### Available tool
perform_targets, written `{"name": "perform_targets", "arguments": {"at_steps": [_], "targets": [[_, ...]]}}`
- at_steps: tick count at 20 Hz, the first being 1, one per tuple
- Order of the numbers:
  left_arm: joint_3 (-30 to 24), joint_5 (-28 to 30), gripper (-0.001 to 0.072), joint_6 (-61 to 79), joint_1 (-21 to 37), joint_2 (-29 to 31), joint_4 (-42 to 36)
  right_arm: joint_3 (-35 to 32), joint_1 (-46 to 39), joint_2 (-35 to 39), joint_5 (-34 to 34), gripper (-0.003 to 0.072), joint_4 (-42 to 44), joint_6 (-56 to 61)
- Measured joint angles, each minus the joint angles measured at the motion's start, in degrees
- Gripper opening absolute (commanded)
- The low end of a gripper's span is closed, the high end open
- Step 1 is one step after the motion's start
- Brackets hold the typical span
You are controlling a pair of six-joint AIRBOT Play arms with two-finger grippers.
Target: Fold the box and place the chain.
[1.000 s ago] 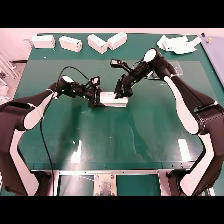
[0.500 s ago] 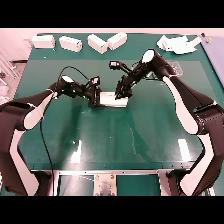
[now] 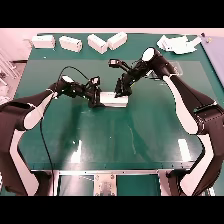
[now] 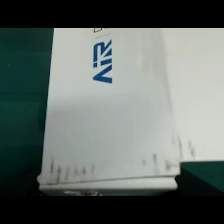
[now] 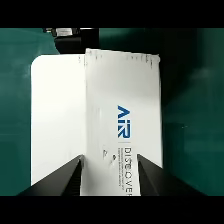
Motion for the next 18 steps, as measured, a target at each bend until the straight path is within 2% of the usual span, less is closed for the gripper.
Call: {"name": "perform_targets", "arguments": {"at_steps": [2,5,9,10,18], "targets": [[0.0,0.0,0.0526,0.0,0.0,0.0,-0.02,0.48,0.02,0.0,1.42,0.0491,0.2,1.01],[0.0,0.0,0.0526,0.0,0.0,0.0,0.0,0.63,0.02,0.0,2.45,0.0498,0.28,2.43],[0.0,0.02,0.0526,0.0,0.0,0.0,0.0,0.46,0.02,-0.04,1.16,0.051,-1.09,3.15],[0.0,0.02,0.0526,0.0,0.0,0.0,0.0,0.44,0.02,-0.09,0.76,0.0532,-1.42,3.23],[0.0,0.02,0.0526,0.0,0.0,0.0,0.02,0.39,1.42,-0.26,-0.52,0.0517,-2.38,4.2]]}}
